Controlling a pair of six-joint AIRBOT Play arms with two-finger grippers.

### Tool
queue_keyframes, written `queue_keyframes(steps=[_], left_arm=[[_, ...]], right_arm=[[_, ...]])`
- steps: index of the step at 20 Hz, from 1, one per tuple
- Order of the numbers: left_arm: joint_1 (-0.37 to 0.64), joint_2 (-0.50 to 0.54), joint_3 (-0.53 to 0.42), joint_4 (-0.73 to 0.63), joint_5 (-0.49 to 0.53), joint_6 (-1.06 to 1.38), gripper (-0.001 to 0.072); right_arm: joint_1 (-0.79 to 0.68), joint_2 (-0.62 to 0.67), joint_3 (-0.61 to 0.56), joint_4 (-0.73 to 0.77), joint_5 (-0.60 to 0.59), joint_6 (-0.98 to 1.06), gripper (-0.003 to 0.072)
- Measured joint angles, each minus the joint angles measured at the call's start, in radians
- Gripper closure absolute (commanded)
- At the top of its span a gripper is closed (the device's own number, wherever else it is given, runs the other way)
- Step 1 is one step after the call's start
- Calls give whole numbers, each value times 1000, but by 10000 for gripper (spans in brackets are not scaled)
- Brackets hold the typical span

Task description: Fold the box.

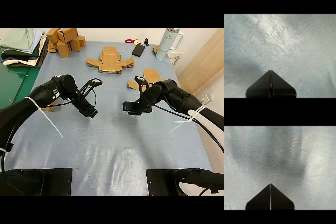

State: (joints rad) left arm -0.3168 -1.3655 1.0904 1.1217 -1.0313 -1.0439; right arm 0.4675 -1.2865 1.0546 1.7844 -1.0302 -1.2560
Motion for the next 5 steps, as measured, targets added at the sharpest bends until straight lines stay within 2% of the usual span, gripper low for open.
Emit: queue_keyframes(steps=[5], left_arm=[[-4, -3, 0, 0, 0, -4, 693]], right_arm=[[0, -2, 3, 0, 0, -1, 680]])
